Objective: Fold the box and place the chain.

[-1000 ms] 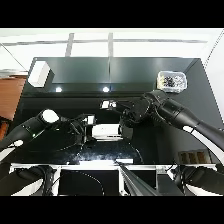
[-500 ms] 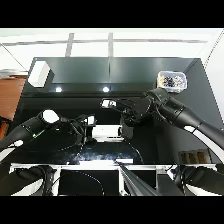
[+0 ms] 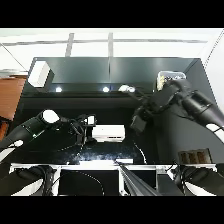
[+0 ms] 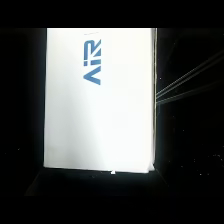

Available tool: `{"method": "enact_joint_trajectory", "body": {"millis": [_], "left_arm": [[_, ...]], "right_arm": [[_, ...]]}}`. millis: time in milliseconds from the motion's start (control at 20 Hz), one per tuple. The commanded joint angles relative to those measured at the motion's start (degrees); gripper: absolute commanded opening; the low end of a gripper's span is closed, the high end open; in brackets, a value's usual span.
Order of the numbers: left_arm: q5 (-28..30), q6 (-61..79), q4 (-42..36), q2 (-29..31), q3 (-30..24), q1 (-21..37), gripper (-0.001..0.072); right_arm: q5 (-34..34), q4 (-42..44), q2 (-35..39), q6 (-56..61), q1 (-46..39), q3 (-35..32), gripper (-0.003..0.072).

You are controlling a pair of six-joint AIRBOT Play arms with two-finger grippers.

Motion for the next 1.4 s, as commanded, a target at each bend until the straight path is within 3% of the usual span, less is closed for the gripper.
{"method": "enact_joint_trajectory", "body": {"millis": [0, 200, 300, 700, 1350], "left_arm": [[0.04, 0.02, 0.0, -0.02, -0.02, 0.02, 0.0486], [0.04, 0.04, 0.02, -0.02, -0.02, 0.02, 0.0486], [0.04, 0.02, 0.0, -0.02, -0.02, 0.0, 0.0486], [0.07, 0.04, 0.02, -0.02, -0.02, 0.0, 0.0486], [0.07, 0.04, 0.02, -0.02, 0.0, 0.02, 0.0487]], "right_arm": [[-2.95, 15.96, 3.21, 4.35, -7.89, -7.54, 0.0029], [19.08, 32.41, 2.75, 11.76, -5.44, -14.27, 0.0027], [22.32, 33.88, 1.31, 12.48, -2.67, -14.27, 0.0027], [22.77, 33.46, -8.68, 14.47, 4.02, -14.27, 0.0028], [25.0, 29.4, -9.16, 14.69, 5.07, -14.27, 0.0029]]}}
